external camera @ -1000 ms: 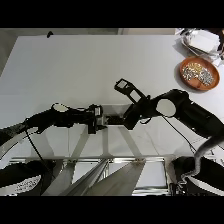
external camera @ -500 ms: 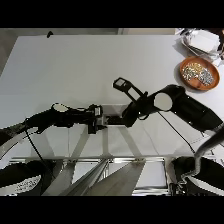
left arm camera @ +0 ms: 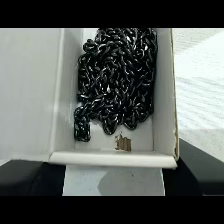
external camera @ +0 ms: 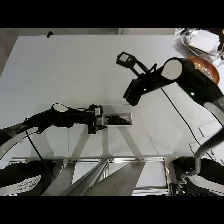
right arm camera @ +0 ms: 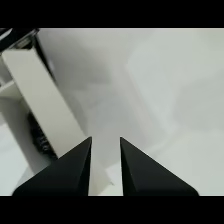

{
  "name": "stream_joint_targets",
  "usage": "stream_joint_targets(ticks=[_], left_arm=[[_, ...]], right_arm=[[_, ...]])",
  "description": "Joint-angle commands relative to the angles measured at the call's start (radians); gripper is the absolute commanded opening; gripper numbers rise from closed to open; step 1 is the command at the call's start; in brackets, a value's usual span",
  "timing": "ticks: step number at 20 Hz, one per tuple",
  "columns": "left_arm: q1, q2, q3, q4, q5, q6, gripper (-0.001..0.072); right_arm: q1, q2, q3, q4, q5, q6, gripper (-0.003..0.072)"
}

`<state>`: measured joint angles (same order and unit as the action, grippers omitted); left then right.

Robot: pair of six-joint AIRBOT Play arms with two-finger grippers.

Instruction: Fold the box and place the chain.

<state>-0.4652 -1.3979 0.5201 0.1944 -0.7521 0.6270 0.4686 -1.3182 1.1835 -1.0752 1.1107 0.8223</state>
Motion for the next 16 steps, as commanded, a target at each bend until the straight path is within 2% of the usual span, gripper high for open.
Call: stream_joint_targets(ticks=[1,2,3,9,11,16], left_arm=[[0.0,0.001,0.001,0.0,0.0,0.0,0.0293],[0.0,0.001,0.001,0.0,0.0,0.0,0.0293],[0.0,0.001,0.001,0.0,0.0,0.0,0.0293],[0.0,0.001,0.001,0.0,0.0,0.0,0.0293],[0.0,0.001,0.001,0.0,0.0,0.0,0.0293],[0.0,0.001,0.001,0.0,0.0,0.0,0.0293]], right_arm=[[-0.01,-0.094,0.01,0.132,0.148,-0.211,0.0313],[0.001,-0.095,0.01,0.13,0.158,-0.228,0.0365],[0.012,-0.09,0.01,0.131,0.158,-0.242,0.0366],[0.055,-0.089,0.008,0.097,0.143,-0.282,0.036],[0.064,-0.089,-0.007,0.076,0.144,-0.283,0.0321],[0.098,-0.089,-0.054,0.061,0.126,-0.311,0.0319]])
